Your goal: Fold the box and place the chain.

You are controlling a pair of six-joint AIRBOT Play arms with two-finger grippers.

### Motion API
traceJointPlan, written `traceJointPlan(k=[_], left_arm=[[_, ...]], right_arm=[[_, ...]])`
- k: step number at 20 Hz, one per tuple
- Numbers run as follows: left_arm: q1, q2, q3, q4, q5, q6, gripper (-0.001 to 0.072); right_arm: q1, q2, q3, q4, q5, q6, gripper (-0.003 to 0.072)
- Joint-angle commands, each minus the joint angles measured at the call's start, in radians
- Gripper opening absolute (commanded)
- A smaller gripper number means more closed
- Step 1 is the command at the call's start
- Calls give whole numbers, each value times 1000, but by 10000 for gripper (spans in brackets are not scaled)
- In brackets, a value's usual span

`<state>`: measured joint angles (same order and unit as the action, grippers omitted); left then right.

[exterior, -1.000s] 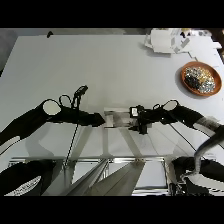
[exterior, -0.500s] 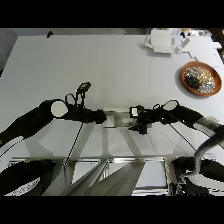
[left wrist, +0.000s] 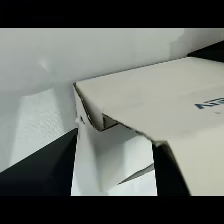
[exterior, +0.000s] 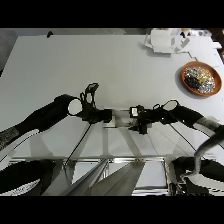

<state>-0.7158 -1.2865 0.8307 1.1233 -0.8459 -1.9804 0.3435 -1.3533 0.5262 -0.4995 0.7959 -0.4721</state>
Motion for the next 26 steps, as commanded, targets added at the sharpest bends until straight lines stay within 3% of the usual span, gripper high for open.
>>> traceJointPlan(k=[1,11,17,20,26], left_arm=[[-22,-13,41,105,-86,-127,507],[-103,-47,76,190,-83,-269,486],[-131,-144,176,256,-214,-354,477],[-148,-150,182,293,-213,-406,384],[-160,-169,198,313,-212,-405,384]], right_arm=[[0,0,0,0,0,0,270],[0,0,0,0,0,0,270],[0,0,0,0,0,0,270],[0,0,0,0,0,0,270],[0,0,0,0,0,0,270]])
